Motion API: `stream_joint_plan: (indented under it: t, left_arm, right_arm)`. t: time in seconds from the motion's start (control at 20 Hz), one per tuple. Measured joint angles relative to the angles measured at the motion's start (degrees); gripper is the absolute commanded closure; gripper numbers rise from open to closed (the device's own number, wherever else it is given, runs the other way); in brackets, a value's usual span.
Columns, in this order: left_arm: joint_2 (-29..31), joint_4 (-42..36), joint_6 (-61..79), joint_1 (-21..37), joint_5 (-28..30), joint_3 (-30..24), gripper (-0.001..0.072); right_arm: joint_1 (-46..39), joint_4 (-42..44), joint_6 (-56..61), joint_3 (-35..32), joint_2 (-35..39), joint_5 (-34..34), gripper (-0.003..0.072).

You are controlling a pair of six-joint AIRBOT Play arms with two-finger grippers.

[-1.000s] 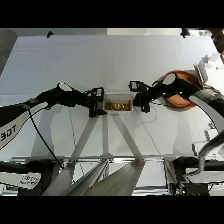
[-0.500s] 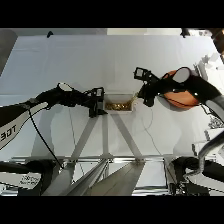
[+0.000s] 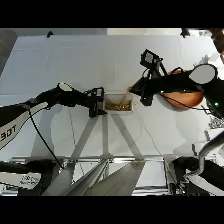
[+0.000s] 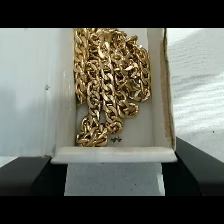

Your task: Fold the box and place the chain.

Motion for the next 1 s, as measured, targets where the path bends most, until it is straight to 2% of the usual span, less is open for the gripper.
stream_joint_plan:
  t: [0.2, 0.4, 0.55, 0.65, 0.85, 1.0]
  left_arm:
    - [0.0, 0.0, 0.0, 0.0, 0.0, 0.0, 0.0452]
    - [0.0, 0.0, 0.0, 0.0, 0.0, 0.0, 0.0452]
    - [0.0, 0.0, 0.0, 0.0, 0.0, 0.0, 0.0452]
    - [0.0, 0.0, 0.0, 0.0, 0.0, 0.0, 0.0452]
    - [0.0, 0.0, 0.0, 0.0, 0.0, 0.0, 0.0452]
    - [0.0, 0.0, 0.0, 0.0, 0.0, 0.0, 0.0452]
  right_arm:
    - [2.4, -0.2, 0.2, 0.0, 0.3, -1.4, 0.0448]
    - [2.4, -8.3, 0.3, 0.0, 0.5, -1.6, 0.0448]
    - [-0.7, -12.6, 0.3, -0.6, 0.5, -1.2, 0.0447]
    - [-3.2, -14.4, -0.3, -1.9, 0.5, -1.3, 0.0374]
    - [-5.5, -16.2, -6.9, -6.6, -0.9, -4.2, 0.0346]
    - [-6.0, -15.6, -10.8, -8.3, -5.7, -6.1, 0.0345]
